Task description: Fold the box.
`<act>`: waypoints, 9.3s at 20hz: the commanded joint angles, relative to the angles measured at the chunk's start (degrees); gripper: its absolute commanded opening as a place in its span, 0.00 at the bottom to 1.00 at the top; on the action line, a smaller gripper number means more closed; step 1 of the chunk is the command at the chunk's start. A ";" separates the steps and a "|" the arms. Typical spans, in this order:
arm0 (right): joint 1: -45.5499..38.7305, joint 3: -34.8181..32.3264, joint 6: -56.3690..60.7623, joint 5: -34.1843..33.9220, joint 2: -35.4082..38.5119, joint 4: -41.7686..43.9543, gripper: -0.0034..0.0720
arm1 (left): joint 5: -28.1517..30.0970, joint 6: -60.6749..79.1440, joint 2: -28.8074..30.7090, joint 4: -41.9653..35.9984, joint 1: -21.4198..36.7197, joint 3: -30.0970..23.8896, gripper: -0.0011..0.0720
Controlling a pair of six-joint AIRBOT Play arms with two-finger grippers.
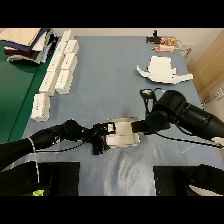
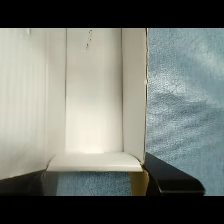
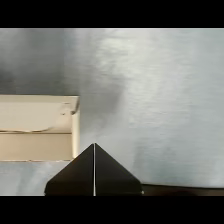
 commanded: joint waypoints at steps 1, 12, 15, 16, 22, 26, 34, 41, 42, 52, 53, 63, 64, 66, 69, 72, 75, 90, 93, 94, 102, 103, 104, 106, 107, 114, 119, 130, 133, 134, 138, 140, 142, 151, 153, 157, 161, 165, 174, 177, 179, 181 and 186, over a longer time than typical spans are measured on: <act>-6.64 0.28 -3.91 -2.38 2.08 -2.69 0.05 | 0.02 0.02 0.02 0.04 -0.04 -0.04 0.63; -39.34 0.74 -50.29 3.23 -20.92 54.18 0.04 | 0.02 0.02 0.02 0.04 -0.04 -0.04 0.63; -38.88 2.47 -59.34 -4.68 -26.01 61.99 0.04 | 0.02 0.02 0.02 0.04 -0.04 -0.02 0.63; -38.03 2.93 -63.06 -7.45 -26.43 62.86 0.04 | 0.00 0.02 0.00 0.04 -0.04 -0.04 0.63; -31.01 2.27 -69.11 -10.23 -22.80 56.39 0.05 | 0.00 0.02 0.02 0.04 -0.04 -0.04 0.63; -25.11 1.14 -70.16 -2.36 -16.15 47.01 0.05 | -0.04 0.02 0.02 0.04 -0.04 -0.04 0.63; -12.24 -17.66 -82.90 27.58 5.27 43.89 0.05 | 0.00 0.02 0.02 0.04 -0.04 -0.04 0.63; -3.65 -23.89 -90.73 37.77 13.46 37.62 0.56 | 0.00 0.02 0.02 0.04 -0.04 -0.04 0.63; -2.93 -23.87 -93.57 37.53 13.35 37.64 0.56 | 0.00 0.02 0.02 0.04 -0.04 -0.04 0.63; -1.51 -23.87 -107.80 38.97 10.75 32.50 0.78 | 0.00 0.02 0.02 0.04 -0.04 -0.04 0.63; -1.51 -23.85 -109.00 39.41 10.75 32.37 0.78 | 0.00 0.02 0.00 0.04 -0.04 -0.04 0.63; -1.51 -21.03 -109.37 40.50 10.88 31.85 0.78 | 0.00 0.02 0.02 0.04 -0.04 -0.04 0.63; -1.51 -20.63 -109.35 40.48 10.88 31.52 0.78 | 0.00 0.02 0.00 0.04 -0.04 -0.02 0.63; -1.51 -20.02 -109.35 40.50 10.88 30.80 0.78 | 0.00 0.02 0.02 0.04 -0.04 -0.04 0.63; -1.51 -19.52 -109.33 40.61 10.88 29.83 0.78 | 0.00 0.02 0.02 0.04 -0.04 -0.04 0.63; -1.51 -18.97 -109.33 40.57 10.86 29.53 0.78 | 0.00 0.02 0.02 0.04 -0.04 -0.04 0.63; -1.51 -18.99 -109.31 39.56 10.73 29.79 0.76 | 0.00 0.02 0.02 0.04 -0.04 -0.04 0.63; -1.49 -19.04 -107.75 32.94 7.72 32.54 0.24 | 0.00 0.02 0.02 0.04 -0.04 -0.04 0.63; -1.49 -19.04 -107.54 32.89 7.72 32.54 0.24 | 0.00 0.02 0.02 0.04 -0.04 -0.04 0.63; -1.49 -19.04 -107.14 32.85 7.72 32.59 0.24 | 0.00 0.02 0.02 0.04 -0.04 -0.02 0.63; -1.66 -18.97 -95.78 32.48 12.07 31.28 0.59 | 0.00 0.02 0.00 0.04 -0.04 -0.02 0.63; -1.66 -18.99 -92.08 32.20 12.66 30.75 0.58 | 0.00 0.02 0.02 0.04 -0.04 -0.04 0.63; -1.66 -18.99 -87.86 31.74 12.81 30.82 0.57 | 0.00 0.02 0.02 0.04 -0.04 -0.02 0.63; -1.66 -19.54 -81.31 31.08 12.59 32.50 0.14 | 0.00 0.02 0.02 0.04 -0.04 -0.04 0.63; -1.66 -20.65 -80.50 32.28 12.55 35.19 0.09 | 0.00 0.02 0.02 0.04 -0.04 -0.04 0.63; 4.48 -32.41 -78.09 59.54 16.24 51.04 0.05 | 0.00 0.02 0.02 0.04 -0.04 -0.04 0.63; 8.48 -33.35 -77.68 62.12 15.02 50.14 0.05 | 0.00 0.02 0.00 0.04 -0.04 -0.04 0.63; 8.50 -37.92 -76.72 64.35 12.41 50.12 0.05 | 0.00 0.02 0.02 0.04 -0.04 -0.04 0.63; 8.50 -37.92 -76.74 64.35 12.39 50.10 0.05 | 0.00 0.02 0.02 0.04 -0.04 -0.04 0.63; 8.50 -37.92 -76.74 64.35 12.35 50.10 0.05 | 0.00 0.02 0.02 0.04 -0.04 -0.04 0.63; 8.50 -37.90 -76.72 64.00 11.91 50.10 0.05 | 0.00 0.02 0.00 0.04 -0.04 -0.04 0.63; 8.50 -37.90 -76.72 64.04 11.93 50.10 0.05 | 0.00 0.02 0.02 0.04 -0.04 -0.04 0.63; 8.48 -37.88 -76.72 64.04 12.00 50.10 0.05 | 0.00 0.02 0.02 0.04 -0.04 -0.04 0.63; 8.28 -33.66 -76.67 65.18 21.31 41.81 0.10 | 0.00 0.02 0.00 0.04 -0.04 -0.04 0.63; 6.05 -32.87 -73.72 64.41 21.46 40.87 0.10 | 0.00 0.02 0.02 0.04 -0.04 -0.04 0.63; -1.84 -30.58 -62.86 57.86 21.46 37.18 0.10 | -0.02 0.00 0.00 0.02 -0.04 -0.04 0.63; -9.25 -25.09 -42.14 45.97 21.46 17.57 0.10 | 1.60 -1.05 0.02 -0.22 0.31 0.00 0.63; -12.76 -22.32 -26.10 42.84 21.46 5.03 0.10 | 0.13 -10.73 1.57 1.42 7.02 0.04 0.63; -13.14 -22.32 -25.27 42.42 20.31 3.93 0.10 | -5.86 -42.75 20.96 27.45 34.88 0.04 0.63; -13.14 -22.32 -25.29 42.47 18.01 3.74 0.10 | -12.07 -51.54 22.56 35.17 41.94 0.02 0.63; -13.14 -22.32 -25.29 42.45 16.35 3.76 0.10 | -14.32 -53.11 22.14 36.28 45.00 -0.04 0.63; -13.14 -22.32 -25.29 42.49 15.26 3.76 0.10 | -12.96 -53.18 22.14 36.28 45.86 -0.04 0.63; -13.14 -22.32 -25.33 42.58 14.19 3.56 0.10 | -4.83 -56.08 16.55 35.87 45.77 -0.02 0.63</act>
